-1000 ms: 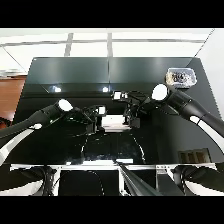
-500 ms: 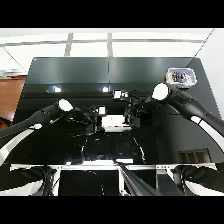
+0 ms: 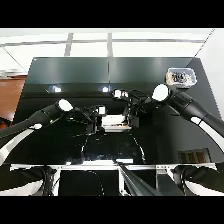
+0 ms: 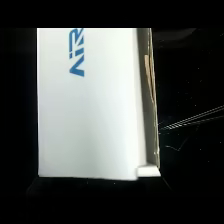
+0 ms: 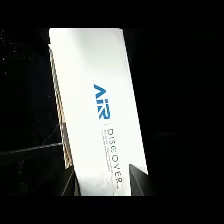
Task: Fold the box and place the chain.
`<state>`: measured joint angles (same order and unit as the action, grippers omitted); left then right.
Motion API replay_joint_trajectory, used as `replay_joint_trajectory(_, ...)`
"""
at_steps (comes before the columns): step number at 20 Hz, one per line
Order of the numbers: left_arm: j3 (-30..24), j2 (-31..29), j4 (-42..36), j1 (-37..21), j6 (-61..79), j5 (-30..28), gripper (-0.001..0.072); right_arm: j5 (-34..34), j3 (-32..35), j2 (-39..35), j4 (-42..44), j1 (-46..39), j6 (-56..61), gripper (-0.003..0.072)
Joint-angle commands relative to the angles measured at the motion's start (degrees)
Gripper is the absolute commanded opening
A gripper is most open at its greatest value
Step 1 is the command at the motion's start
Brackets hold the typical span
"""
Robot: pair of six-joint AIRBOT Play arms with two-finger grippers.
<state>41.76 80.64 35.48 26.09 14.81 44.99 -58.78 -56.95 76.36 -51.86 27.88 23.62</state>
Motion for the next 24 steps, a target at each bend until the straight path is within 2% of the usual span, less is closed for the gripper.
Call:
replay_joint_trajectory(1, 0.00, 0.04, 0.02, -0.02, 0.02, 0.04, 0.0485, 0.96, 0.13, 0.00, 0.87, 0.17, 0.02, 0.0377)
replay_joint_trajectory(11, 0.00, 0.04, 0.02, -0.02, 0.02, 0.04, 0.0486, -2.05, 0.24, -0.11, 0.76, 0.44, 0.20, 0.0379)
replay_joint_trajectory(14, 0.00, 0.04, 0.02, -0.02, 0.02, 0.04, 0.0486, -2.05, 0.22, -0.68, 0.35, 0.44, 1.95, 0.0400)
replay_joint_trajectory(15, 0.00, 0.04, 0.02, -0.02, 0.02, 0.04, 0.0486, -2.05, 0.22, -1.01, -0.11, 0.44, 2.51, 0.0426)
replay_joint_trajectory(16, 0.00, 0.04, 0.02, -0.02, 0.02, 0.04, 0.0486, -2.05, 0.22, -1.33, -0.72, 0.44, 3.04, 0.0569)
replay_joint_trajectory(18, 0.00, 0.04, 0.02, -0.02, 0.02, 0.04, 0.0486, -2.01, 0.24, -1.53, -0.94, 0.44, 3.52, 0.0544)
replay_joint_trajectory(19, 0.00, 0.04, 0.02, -0.02, 0.02, 0.04, 0.0486, -2.05, 0.24, -1.53, -1.14, 0.44, 3.58, 0.0426)
replay_joint_trajectory(20, 0.00, 0.04, 0.02, -0.02, 0.02, 0.04, 0.0486, -2.25, 0.24, -1.53, -1.09, 0.44, 3.63, 0.0424)
replay_joint_trajectory(21, 0.00, 0.04, 0.02, -0.02, 0.02, 0.04, 0.0486, -2.73, 0.22, -1.53, -1.09, 0.44, 3.65, 0.0308)
replay_joint_trajectory(24, 0.00, 0.04, 0.02, -0.02, 0.02, 0.04, 0.0485, -3.96, 0.22, -1.73, -1.11, 0.44, 4.26, 0.0306)
